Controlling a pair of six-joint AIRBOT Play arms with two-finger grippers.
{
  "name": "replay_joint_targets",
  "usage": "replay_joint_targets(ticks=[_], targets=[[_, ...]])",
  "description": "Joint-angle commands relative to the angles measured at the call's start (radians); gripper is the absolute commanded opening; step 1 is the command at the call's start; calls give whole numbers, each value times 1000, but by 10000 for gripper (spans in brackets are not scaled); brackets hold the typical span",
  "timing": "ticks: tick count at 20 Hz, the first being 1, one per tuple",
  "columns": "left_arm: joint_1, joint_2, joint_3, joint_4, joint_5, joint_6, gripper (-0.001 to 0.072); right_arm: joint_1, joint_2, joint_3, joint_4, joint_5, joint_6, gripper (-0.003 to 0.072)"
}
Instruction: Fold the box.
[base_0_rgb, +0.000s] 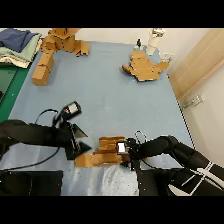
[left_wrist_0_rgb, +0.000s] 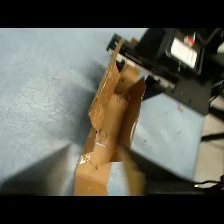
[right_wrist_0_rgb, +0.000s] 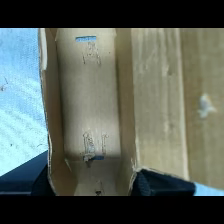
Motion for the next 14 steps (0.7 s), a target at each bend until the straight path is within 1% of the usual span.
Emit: replay_joint_targets(ticks=[1, 3, 5, 6, 9, 14], targets=[[-154, -33, -74, 92, -186, 29, 701, 0, 0, 0, 0, 0, 0, 537], [-241, -68, -118, 93, -273, 42, 701, 0, 0, 0, 0, 0, 0, 537], [-305, -80, -137, 116, -326, 55, 701, 0, 0, 0, 0, 0, 0, 537], [-319, -79, -144, 147, -327, 54, 701, 0, 0, 0, 0, 0, 0, 537], [-320, -77, -152, 251, -314, 50, 701, 0, 0, 0, 0, 0, 1, 537], [-320, -77, -152, 268, -245, 53, 701, 0, 0, 0, 0, 0, 0, 538]])
